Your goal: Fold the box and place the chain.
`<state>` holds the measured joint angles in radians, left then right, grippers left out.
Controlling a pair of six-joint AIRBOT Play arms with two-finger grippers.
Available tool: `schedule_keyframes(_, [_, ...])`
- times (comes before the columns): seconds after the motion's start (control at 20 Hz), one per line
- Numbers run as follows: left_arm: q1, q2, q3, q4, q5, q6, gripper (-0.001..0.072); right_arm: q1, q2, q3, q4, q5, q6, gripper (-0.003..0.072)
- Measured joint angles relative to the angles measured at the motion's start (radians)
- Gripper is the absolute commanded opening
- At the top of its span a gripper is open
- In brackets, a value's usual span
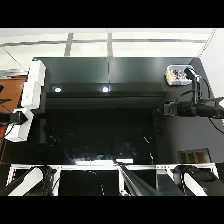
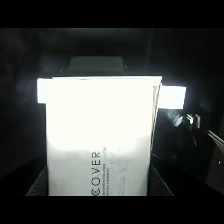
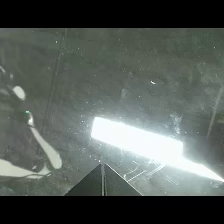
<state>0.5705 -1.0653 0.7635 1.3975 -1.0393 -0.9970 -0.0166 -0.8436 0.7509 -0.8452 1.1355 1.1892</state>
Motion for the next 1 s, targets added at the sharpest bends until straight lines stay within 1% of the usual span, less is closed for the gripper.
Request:
schedule_keyframes(0.3, [-0.035, -0.072, 0.001, -0.037, 0.080, 0.060, 0.0345, 0.000, 0.000, 0.000, 0.002, 0.000, 0.037, 0.0015])
schedule_keyframes(0.55, [-0.042, -0.092, 0.008, -0.053, 0.159, 0.070, 0.0346, 0.000, 0.000, 0.000, 0.002, 0.000, 0.057, 0.0015])
schedule_keyframes(0.65, [-0.045, -0.095, 0.012, -0.068, 0.185, 0.072, 0.0365, 0.000, 0.000, 0.000, 0.002, 0.001, 0.061, 0.0015])
schedule_keyframes(0.7, [-0.046, -0.095, 0.013, -0.073, 0.193, 0.074, 0.0436, 0.000, 0.000, 0.000, 0.002, 0.001, 0.061, 0.0015])
schedule_keyframes(0.75, [-0.046, -0.095, 0.014, -0.078, 0.202, 0.074, 0.0601, 0.000, 0.000, 0.000, 0.003, 0.002, 0.066, 0.0015])
schedule_keyframes(0.8, [-0.047, -0.096, 0.017, -0.084, 0.211, 0.074, 0.0710, 0.000, 0.000, 0.000, 0.002, 0.003, 0.066, 0.0015])
schedule_keyframes(0.9, [-0.047, -0.096, 0.037, -0.091, 0.212, 0.074, 0.0710, 0.001, 0.000, 0.000, 0.003, 0.005, 0.069, 0.0015])
schedule_keyframes(1.0, [-0.047, -0.096, 0.092, -0.097, 0.191, 0.061, 0.0710, 0.001, 0.000, 0.000, 0.003, 0.007, 0.073, 0.0015])
